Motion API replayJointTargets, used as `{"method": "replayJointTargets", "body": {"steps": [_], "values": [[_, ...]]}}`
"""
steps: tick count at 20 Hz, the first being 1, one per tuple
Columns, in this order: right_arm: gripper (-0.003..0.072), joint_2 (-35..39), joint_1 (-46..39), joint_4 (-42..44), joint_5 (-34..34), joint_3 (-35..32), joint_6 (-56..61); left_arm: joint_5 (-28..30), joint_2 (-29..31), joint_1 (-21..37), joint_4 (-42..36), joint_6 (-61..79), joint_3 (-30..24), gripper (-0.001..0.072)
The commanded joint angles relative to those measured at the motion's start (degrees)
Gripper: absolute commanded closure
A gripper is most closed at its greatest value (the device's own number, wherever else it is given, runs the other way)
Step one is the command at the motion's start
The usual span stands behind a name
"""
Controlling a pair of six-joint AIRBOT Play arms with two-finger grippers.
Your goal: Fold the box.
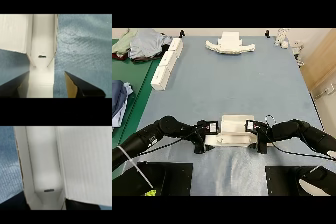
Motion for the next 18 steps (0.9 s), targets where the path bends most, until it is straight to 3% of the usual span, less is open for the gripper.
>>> {"method": "replayJointTargets", "body": {"steps": [1,2,7,8,9,11,12,18], "values": [[0.0225,-0.02,-0.02,0.00,0.02,0.04,0.02,3.58,-4.22,-1.46,-4.98,3.80,0.13,0.0156],[0.0224,-0.02,-0.02,0.00,0.02,0.02,0.04,3.67,-4.98,-1.70,-5.42,4.63,0.24,0.0188],[0.0224,-0.02,-0.02,0.00,0.02,0.04,0.02,5.29,-5.70,-1.70,-5.84,5.07,0.24,0.0197],[0.0224,-0.02,-0.02,0.00,0.02,0.02,0.02,5.55,-5.70,-1.70,-5.84,5.18,0.24,0.0395],[0.0224,-0.02,-0.02,0.00,0.02,0.04,0.02,5.62,-5.70,-1.70,-5.88,6.14,0.24,0.0505],[0.0224,-0.02,-0.02,0.00,0.02,0.04,0.02,5.73,-5.70,-1.70,-7.58,6.67,0.24,0.0514],[0.0224,-0.02,-0.02,0.00,0.02,0.04,0.02,5.64,-5.70,-1.70,-8.66,7.41,0.24,0.0596],[0.0224,-0.02,-0.02,0.00,0.02,0.02,0.02,7.21,-7.02,-4.24,-16.15,12.15,0.24,0.0595]]}}
